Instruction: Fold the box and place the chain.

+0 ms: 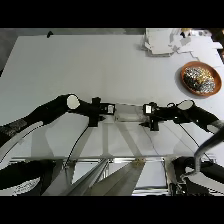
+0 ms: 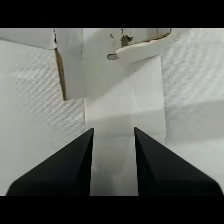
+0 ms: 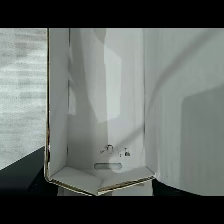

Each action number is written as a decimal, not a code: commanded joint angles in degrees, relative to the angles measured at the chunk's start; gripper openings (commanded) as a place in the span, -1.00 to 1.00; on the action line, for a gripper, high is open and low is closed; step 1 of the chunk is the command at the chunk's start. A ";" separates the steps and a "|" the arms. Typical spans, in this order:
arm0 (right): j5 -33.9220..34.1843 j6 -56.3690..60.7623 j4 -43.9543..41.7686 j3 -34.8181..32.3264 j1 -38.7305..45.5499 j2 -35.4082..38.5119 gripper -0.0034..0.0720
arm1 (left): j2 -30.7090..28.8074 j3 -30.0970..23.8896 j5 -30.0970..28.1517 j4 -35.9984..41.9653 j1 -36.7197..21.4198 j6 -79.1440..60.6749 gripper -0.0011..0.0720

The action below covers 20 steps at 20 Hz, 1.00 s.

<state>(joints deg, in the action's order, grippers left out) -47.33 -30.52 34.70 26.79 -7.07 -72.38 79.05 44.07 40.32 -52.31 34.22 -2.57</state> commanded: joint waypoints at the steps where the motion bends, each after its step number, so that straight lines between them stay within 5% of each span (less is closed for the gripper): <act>1: 0.00 0.02 -0.02 0.00 0.00 0.02 0.18 | 0.04 -0.02 -1.97 0.81 0.11 -7.39 -0.16; 7: -0.02 0.02 -0.02 0.00 0.00 0.02 0.18 | 0.07 0.00 -4.92 9.75 0.92 -16.76 -0.16; 16: 0.00 0.02 -0.02 0.00 0.00 0.02 0.18 | 1.16 0.00 -2.73 10.86 3.89 -16.65 -0.18; 19: 0.00 0.02 -0.02 0.00 0.00 0.02 0.18 | 1.18 0.00 -2.82 11.85 4.46 -16.57 -0.32; 20: 0.00 0.02 -0.02 0.00 0.00 0.02 0.18 | 1.18 0.00 -2.86 11.85 4.44 -16.55 -0.50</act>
